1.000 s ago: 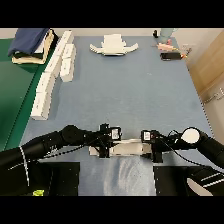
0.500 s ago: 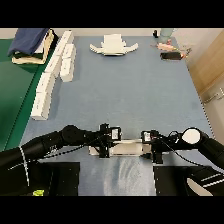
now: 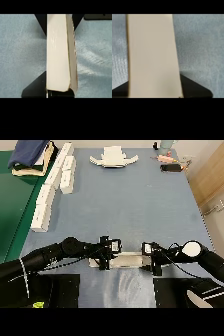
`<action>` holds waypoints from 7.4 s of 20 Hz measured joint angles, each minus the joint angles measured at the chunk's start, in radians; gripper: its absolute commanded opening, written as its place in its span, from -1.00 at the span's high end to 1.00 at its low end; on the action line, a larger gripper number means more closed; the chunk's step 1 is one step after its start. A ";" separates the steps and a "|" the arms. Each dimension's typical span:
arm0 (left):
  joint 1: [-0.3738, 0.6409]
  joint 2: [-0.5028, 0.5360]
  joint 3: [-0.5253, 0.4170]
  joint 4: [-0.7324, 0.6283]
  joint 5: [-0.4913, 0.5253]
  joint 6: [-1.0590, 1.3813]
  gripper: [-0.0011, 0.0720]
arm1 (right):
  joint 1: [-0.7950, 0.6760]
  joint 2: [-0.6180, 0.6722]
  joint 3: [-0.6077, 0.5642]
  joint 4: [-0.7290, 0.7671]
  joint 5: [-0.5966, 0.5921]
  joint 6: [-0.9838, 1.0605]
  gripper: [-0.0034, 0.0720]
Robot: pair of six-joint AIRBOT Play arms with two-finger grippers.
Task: Fold the box.
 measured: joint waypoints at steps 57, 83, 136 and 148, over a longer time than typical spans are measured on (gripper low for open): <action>0.000 0.044 0.000 0.061 0.002 -0.117 -0.53 | 0.001 -0.008 -0.010 -0.045 -0.058 0.080 -0.46; 0.000 0.074 0.171 0.187 -0.131 -1.558 0.93 | 0.000 -0.008 -0.010 -0.045 -0.056 0.079 -0.46; 0.114 0.283 -0.076 0.346 -0.292 -0.508 -0.93 | 0.000 -0.008 -0.010 -0.045 -0.055 0.079 -0.46; 0.129 0.070 -0.058 0.249 -0.155 -0.302 -0.35 | 0.000 -0.008 -0.010 -0.045 -0.055 0.079 -0.46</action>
